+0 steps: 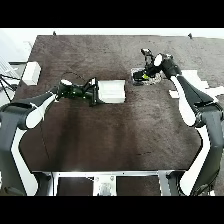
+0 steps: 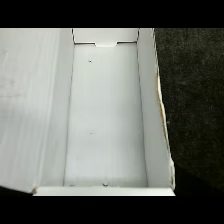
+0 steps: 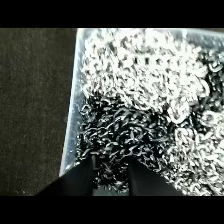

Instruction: Fold the box and place the chain.

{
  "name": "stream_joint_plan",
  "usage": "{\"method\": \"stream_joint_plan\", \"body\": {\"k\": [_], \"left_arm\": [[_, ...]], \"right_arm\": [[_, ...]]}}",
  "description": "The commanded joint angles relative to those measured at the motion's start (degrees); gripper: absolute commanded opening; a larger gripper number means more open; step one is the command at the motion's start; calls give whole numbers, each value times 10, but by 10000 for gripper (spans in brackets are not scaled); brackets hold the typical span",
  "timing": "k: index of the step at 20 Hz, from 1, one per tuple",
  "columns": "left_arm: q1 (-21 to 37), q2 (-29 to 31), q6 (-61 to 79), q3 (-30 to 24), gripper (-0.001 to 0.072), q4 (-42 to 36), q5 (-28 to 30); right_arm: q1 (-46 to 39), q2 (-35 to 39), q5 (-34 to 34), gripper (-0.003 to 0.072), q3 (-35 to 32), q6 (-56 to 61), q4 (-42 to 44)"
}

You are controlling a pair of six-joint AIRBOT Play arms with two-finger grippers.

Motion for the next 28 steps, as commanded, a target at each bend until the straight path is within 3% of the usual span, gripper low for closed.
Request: {"method": "stream_joint_plan", "body": {"k": [1,17,28], "left_arm": [[0,0,0,0,280,0,0],[0,0,0,0,280,0,0],[0,0,0,0,280,0,0]], "right_arm": [[3,-6,6,31,2,-14,9],[10,198,5,9,4,-14,-45],[39,382,-79,9,4,-74,-45]]}}
